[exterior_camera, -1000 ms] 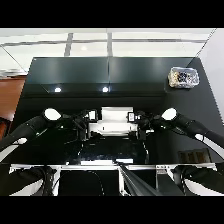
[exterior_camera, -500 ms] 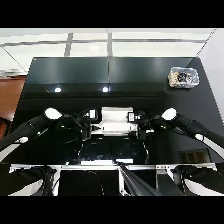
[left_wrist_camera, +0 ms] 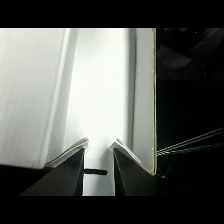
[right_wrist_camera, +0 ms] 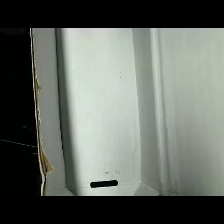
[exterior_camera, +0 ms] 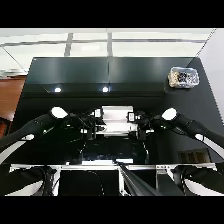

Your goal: Fold the box and place the chain.

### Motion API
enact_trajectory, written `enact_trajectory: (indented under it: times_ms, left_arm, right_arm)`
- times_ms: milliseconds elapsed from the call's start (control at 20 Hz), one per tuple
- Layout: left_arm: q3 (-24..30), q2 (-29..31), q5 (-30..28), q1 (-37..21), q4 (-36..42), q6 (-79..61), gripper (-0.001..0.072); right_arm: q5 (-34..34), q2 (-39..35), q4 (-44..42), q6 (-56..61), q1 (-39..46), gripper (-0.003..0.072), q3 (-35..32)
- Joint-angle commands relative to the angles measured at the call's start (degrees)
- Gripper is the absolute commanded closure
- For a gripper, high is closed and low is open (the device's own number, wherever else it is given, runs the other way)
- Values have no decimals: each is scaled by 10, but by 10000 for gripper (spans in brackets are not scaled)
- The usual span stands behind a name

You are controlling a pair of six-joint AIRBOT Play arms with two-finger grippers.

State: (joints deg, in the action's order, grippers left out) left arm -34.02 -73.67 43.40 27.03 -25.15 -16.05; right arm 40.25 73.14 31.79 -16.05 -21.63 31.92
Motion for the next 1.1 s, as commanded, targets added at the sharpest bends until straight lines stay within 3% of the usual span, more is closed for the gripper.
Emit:
enact_trajectory:
  times_ms: [0,250,300,350,400,500,550,600,650,700,750,800,850,1050]
  left_arm:
    - [-12,-12,-17,7,3,11,486]
    - [-12,-12,-24,7,3,11,499]
    - [-12,-12,-24,7,3,11,575]
    - [-12,-12,-24,7,3,10,571]
    - [-12,-12,-25,7,3,11,509]
    - [-12,-12,-24,7,3,11,243]
    - [-12,-12,-23,7,1,11,401]
    - [-12,-12,-23,7,-1,11,621]
    - [-12,-12,-23,7,-1,11,510]
    - [-12,-12,-24,7,0,11,329]
    - [-12,-11,-24,7,-2,11,341]
    - [-15,-7,-22,6,-17,18,526]
    - [-21,1,-16,5,-45,51,663]
    - [-33,65,55,-45,-153,291,678]
  right_arm:
    - [0,0,0,0,0,454,0]
    - [0,0,0,0,0,454,0]
    - [0,0,0,0,0,454,0]
    - [0,0,0,0,0,454,0]
    - [0,0,0,0,0,454,0]
    - [0,0,0,0,0,454,0]
    - [0,0,0,0,0,454,0]
    - [0,0,0,0,0,454,0]
    - [0,0,0,0,0,454,0]
    - [0,0,0,0,0,454,0]
    - [0,0,0,0,0,454,0]
    - [0,0,0,0,0,454,0]
    - [0,0,0,0,0,454,0]
    - [0,0,0,0,0,454,0]
